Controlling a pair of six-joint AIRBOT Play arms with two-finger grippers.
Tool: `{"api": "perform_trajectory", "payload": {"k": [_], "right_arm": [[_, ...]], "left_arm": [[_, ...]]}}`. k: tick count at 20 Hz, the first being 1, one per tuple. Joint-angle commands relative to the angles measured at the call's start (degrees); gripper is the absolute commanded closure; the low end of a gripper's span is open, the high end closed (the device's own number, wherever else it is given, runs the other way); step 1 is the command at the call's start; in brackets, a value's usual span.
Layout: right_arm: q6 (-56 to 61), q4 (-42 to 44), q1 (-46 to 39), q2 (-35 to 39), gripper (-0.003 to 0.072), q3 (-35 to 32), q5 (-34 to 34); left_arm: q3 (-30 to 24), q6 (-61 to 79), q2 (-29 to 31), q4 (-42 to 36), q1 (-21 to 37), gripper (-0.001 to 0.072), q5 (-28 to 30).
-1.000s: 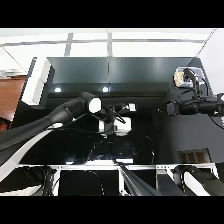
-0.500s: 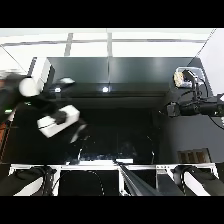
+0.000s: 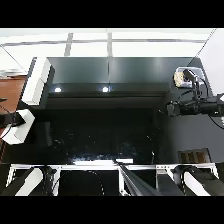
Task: Fold the box and place the chain.
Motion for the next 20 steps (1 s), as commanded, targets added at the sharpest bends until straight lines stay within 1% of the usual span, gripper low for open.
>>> {"api": "perform_trajectory", "payload": {"k": [1, 4, 8, 10, 12, 13, 14, 15, 17, 18, 19, 20], "right_arm": [[0.1, 0.2, 0.0, 0.0, 0.0669, 0.0, -1.3], [0.1, 0.2, 0.0, 0.0, 0.067, 0.0, -2.9], [1.7, 0.2, 0.0, 0.0, 0.0669, 0.0, -3.8], [2.9, 0.2, 0.0, 0.0, 0.0669, 0.0, -3.7], [3.7, 0.2, 0.0, 0.0, 0.0669, 0.0, -3.7], [3.7, 0.2, 0.0, 0.0, 0.0669, 0.0, -3.7], [3.7, 0.1, 0.0, 0.0, 0.067, 0.0, -3.7], [3.7, 0.2, 0.0, 0.0, 0.0669, 0.0, -3.7], [3.7, 0.2, 0.0, 0.0, 0.0669, 0.0, -3.7], [3.7, 0.2, 0.2, 0.0, 0.0669, 0.0, -4.0], [3.7, 0.5, 1.0, 0.0, 0.0669, 0.0, -5.9], [3.7, 0.8, 2.6, 0.0, 0.0669, 0.0, -8.6]], "left_arm": [[-0.4, 8.3, -2.7, -5.0, 4.9, 0.0471, 10.7], [-0.4, 8.3, -7.4, -5.0, 2.5, 0.047, 17.1], [-0.4, 9.9, -13.2, -5.1, -1.0, 0.0471, 20.6], [-0.3, 10.5, -15.1, -5.2, -1.7, 0.0471, 23.7], [-0.3, 10.5, -16.3, -7.0, -1.9, 0.0469, 26.2], [-0.3, 10.6, -16.4, -8.1, -1.9, 0.0453, 27.2], [-0.1, 10.6, -16.3, -8.0, -2.1, 0.0203, 28.0], [0.9, 10.1, -16.2, -8.0, -2.1, 0.0002, 28.0], [5.6, 9.5, -15.6, -8.1, -2.1, -0.0002, 23.9], [9.4, 7.5, -15.1, -8.0, -2.3, -0.0001, 21.0], [13.4, 5.7, -14.6, -8.4, -2.4, 0.0, 17.4], [17.3, 3.3, -14.2, -10.7, -2.6, 0.0008, 12.9]]}}
